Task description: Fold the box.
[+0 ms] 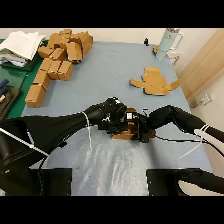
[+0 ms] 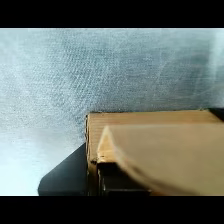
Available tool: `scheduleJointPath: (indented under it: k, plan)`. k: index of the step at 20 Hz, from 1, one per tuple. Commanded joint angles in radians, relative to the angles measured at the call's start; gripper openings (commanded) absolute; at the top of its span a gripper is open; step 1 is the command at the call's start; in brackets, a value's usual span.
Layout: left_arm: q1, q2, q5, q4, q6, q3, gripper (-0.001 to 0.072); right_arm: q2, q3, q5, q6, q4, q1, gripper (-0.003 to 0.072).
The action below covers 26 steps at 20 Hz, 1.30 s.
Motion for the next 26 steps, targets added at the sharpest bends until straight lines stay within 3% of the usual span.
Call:
scheduleJointPath:
  k: [1,7,12,23,24,25,26]
  plan:
    - [0.001,0.0,0.002,-0.003,-0.003,0.007,0.0434,0.0,0.001,-0.003,0.003,0.005,0.0,0.0503]
    - [0.022,0.001,-0.031,-0.098,0.0,0.007,0.0455,0.0,0.001,-0.003,0.003,0.005,0.0,0.0503]
    - [0.1,0.005,-0.12,-0.164,0.051,0.038,0.0455,0.0,0.001,-0.003,0.003,0.005,0.0,0.0503]
    - [0.039,-0.026,-0.043,-0.047,0.05,0.038,0.0452,0.0,0.001,-0.003,0.003,0.005,0.0,0.0503]
    - [0.031,-0.03,-0.043,-0.031,0.047,0.038,0.0407,0.0,0.001,-0.003,0.003,0.005,0.0,0.0503]
    - [0.024,-0.031,-0.043,-0.01,0.048,0.038,0.0206,0.0,0.001,-0.003,0.003,0.005,0.0,0.0503]
    - [0.018,-0.031,-0.043,0.005,0.049,0.038,0.0097,0.0,0.001,-0.003,0.003,0.005,0.0,0.0503]
